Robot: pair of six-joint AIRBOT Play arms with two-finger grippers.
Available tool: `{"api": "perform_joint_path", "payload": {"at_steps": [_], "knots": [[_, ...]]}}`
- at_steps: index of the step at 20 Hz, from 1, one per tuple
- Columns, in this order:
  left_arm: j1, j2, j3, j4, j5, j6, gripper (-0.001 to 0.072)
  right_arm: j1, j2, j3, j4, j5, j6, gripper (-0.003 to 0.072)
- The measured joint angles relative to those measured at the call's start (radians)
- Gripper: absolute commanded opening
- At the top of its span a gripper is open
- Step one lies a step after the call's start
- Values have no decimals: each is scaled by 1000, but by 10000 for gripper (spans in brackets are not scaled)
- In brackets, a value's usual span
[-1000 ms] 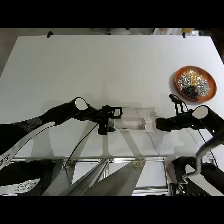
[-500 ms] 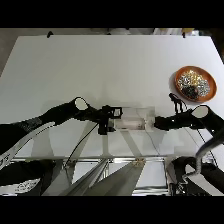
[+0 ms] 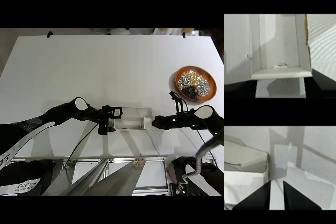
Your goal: Fold the box and place the chain.
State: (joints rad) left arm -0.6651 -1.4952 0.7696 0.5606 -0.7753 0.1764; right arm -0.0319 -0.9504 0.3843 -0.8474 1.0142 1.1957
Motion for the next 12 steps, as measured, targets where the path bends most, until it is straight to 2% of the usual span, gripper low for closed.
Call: {"api": "perform_joint_path", "payload": {"at_steps": [12], "knots": [[0,0,0,0,0,0,272,6,61,0,116,43,-64,216]]}}
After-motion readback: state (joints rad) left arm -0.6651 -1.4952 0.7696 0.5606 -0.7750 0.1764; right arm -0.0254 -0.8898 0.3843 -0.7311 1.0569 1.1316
